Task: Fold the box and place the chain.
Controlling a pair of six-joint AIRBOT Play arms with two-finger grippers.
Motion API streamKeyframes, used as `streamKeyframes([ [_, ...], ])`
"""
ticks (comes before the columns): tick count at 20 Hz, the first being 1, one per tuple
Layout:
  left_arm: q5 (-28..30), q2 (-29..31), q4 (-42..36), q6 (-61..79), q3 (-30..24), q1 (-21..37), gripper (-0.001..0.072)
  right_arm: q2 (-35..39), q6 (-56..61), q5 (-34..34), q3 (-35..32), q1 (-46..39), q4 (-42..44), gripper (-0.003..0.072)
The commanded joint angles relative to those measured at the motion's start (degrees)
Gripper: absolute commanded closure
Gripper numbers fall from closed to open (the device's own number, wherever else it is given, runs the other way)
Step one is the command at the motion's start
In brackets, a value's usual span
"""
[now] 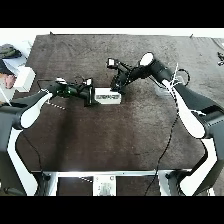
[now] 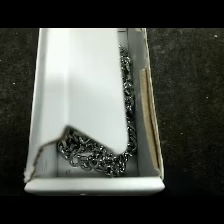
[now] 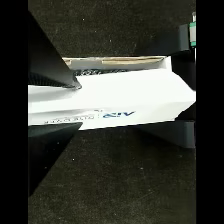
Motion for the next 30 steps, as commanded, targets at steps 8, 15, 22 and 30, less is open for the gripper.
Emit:
streamKeyframes([
  [8, 0.00, -0.02, 0.02, 0.04, 0.00, 0.02, 0.0423, -0.20, 0.50, 2.95, -0.24, 0.04, -0.61, 0.0418],
  [15, 0.00, -0.02, 0.02, 0.04, 0.00, 0.02, 0.0423, -0.22, 0.96, 3.43, -0.81, 0.04, -0.66, 0.0418],
  [22, 0.00, -0.02, 0.02, 0.04, 0.00, 0.02, 0.0424, -0.22, 1.57, 1.55, -3.45, 0.46, -1.40, 0.0418],
  [30, 0.00, -0.02, 0.02, 0.04, 0.00, 0.02, 0.0424, 2.34, 1.60, -4.48, -3.41, 0.66, -1.57, 0.0418],
])
